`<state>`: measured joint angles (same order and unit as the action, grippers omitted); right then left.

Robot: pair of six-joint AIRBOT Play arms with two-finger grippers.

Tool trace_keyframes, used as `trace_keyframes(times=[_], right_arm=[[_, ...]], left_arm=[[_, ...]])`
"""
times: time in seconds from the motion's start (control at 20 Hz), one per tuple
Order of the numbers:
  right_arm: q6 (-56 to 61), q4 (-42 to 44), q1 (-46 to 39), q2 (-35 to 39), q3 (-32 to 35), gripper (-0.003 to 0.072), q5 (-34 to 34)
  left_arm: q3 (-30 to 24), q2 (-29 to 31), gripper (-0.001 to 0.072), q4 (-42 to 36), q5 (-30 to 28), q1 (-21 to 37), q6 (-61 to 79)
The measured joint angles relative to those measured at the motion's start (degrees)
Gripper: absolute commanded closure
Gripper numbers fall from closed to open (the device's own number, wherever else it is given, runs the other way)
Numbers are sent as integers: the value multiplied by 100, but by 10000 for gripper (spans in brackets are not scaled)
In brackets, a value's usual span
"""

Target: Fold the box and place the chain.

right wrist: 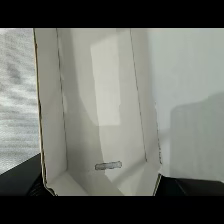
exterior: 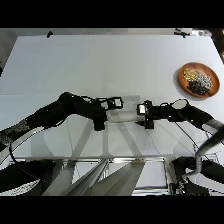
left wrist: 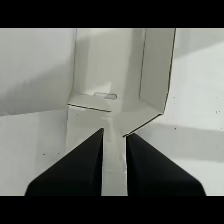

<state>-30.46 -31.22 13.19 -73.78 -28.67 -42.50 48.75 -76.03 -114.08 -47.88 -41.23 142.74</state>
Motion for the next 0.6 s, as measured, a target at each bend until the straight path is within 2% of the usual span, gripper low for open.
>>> trace_keyframes(times=[0.6], right_arm=[[0, 0, 0, 0, 0, 207, 2]], left_arm=[[0, -111, 579, -361, 560, 4, 439]])
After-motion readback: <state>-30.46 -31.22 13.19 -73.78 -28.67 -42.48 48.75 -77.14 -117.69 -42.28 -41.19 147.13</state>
